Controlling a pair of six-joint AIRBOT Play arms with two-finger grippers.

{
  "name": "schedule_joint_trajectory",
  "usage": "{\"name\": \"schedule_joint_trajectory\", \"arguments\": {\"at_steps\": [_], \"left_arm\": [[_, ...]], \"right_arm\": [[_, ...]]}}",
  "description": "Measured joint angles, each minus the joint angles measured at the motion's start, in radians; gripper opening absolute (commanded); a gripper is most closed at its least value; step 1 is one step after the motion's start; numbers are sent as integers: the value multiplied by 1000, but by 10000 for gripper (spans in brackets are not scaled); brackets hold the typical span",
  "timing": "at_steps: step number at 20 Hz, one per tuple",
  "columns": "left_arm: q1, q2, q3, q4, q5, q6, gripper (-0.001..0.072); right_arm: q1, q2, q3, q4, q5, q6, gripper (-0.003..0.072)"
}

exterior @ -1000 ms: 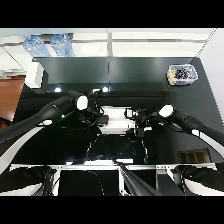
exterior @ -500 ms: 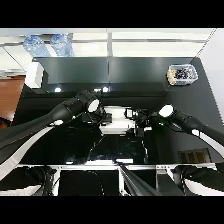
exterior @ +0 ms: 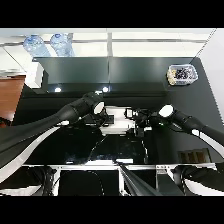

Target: Fold the box and place the chain.

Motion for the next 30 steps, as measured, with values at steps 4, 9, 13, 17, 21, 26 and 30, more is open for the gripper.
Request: {"name": "schedule_joint_trajectory", "arguments": {"at_steps": [4,9,13,17,21,26,30], "left_arm": [[-4,-6,7,1,-5,-2,100],[-5,-8,10,2,-8,-1,22],[-5,-8,10,-3,-5,0,224],[-5,-9,16,-14,1,-1,447],[4,-9,35,-17,2,-1,440],[14,-12,44,-17,-18,-3,77],[15,-12,45,-14,-27,-4,21]], "right_arm": [[0,0,0,0,0,0,189],[0,0,0,0,0,-1,189],[0,0,0,0,1,0,189],[0,0,0,0,1,1,189],[0,0,0,0,2,0,189],[0,0,0,0,2,0,189],[0,0,0,-1,2,-1,198]]}}
